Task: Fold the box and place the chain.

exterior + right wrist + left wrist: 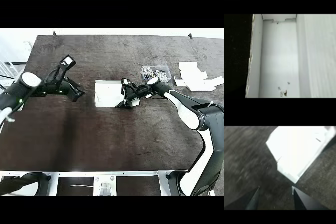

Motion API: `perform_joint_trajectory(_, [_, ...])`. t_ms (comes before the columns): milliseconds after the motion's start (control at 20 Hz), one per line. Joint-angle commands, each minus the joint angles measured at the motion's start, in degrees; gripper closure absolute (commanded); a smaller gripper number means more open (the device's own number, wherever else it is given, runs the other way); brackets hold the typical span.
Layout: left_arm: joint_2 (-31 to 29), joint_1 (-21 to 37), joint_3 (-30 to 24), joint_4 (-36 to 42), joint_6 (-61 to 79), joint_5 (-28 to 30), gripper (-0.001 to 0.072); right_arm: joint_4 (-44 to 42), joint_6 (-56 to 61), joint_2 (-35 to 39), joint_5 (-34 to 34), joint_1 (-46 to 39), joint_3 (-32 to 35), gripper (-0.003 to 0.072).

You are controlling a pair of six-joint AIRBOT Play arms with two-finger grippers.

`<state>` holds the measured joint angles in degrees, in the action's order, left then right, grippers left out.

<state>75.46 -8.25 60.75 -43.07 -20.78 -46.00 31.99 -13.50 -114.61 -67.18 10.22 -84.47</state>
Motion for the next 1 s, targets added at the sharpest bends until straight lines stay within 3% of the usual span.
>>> perform_joint_trajectory(0, [9.2, 4.1, 5.6, 11.5, 24.3, -14.3, 0.0215, 0.0, 0.0, 0.0, 0.0, 0.0, 0.0, 0.0108])
perform_joint_trajectory(150, [20.9, 4.1, 14.6, 9.9, 24.2, -21.4, 0.0215, 0.0, 0.0, 0.0, 0.0, 0.0, 0.0, 0.0108])
perform_joint_trajectory(300, [27.3, 4.0, 19.3, 9.9, 30.7, -18.6, 0.0214, 0.0, 0.0, 0.0, 0.0, 0.0, 0.0, 0.0108])
perform_joint_trajectory(500, [29.0, 4.1, 19.4, 8.2, 38.6, -13.2, 0.0214, 0.0, 0.0, 0.0, 0.0, 0.0, 0.0, 0.0107])
perform_joint_trajectory(600, [29.1, 3.9, 19.3, 12.0, 35.9, -18.3, 0.0213, 0.0, 0.0, 0.0, 0.0, 0.0, 0.0, 0.0108])
perform_joint_trajectory(650, [29.1, 3.8, 19.3, 12.9, 35.9, -21.9, 0.0176, 0.0, 0.0, 0.0, 0.0, 0.0, 0.0, 0.0108])
perform_joint_trajectory(700, [29.1, 3.5, 19.2, 13.6, 37.4, -22.5, 0.0074, 0.0, 0.0, 0.0, 0.0, 0.0, 0.0, 0.0108])
perform_joint_trajectory(950, [31.4, 3.3, 19.6, 13.3, 40.4, -22.0, 0.0058, 0.0, 0.0, 0.0, 0.0, 0.0, 0.0, 0.0107])
